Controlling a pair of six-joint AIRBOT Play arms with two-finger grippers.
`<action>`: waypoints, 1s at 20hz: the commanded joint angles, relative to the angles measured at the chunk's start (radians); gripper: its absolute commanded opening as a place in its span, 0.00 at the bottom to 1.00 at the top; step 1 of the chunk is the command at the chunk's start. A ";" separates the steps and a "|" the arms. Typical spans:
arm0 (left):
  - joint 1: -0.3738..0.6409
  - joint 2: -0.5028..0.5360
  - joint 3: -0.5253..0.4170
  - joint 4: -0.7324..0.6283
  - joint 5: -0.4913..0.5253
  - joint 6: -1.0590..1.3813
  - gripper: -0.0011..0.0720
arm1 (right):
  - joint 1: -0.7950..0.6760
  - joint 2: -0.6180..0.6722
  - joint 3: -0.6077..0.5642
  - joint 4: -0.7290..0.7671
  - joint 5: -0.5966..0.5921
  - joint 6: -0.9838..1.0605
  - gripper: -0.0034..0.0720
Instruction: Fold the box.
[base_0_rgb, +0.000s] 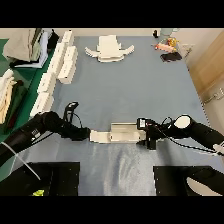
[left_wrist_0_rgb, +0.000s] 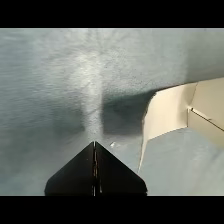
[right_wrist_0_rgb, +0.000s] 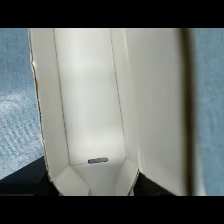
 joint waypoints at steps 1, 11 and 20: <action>-0.124 -0.075 0.000 -0.069 0.122 0.015 0.03 | 0.000 0.001 0.000 0.000 0.000 0.000 0.72; -0.194 -0.025 0.067 -0.172 0.151 0.045 0.04 | 0.000 0.001 0.000 0.000 0.000 0.000 0.72; -0.196 -0.013 0.071 -0.213 0.167 0.045 0.82 | 0.000 0.001 0.000 0.000 0.000 0.000 0.72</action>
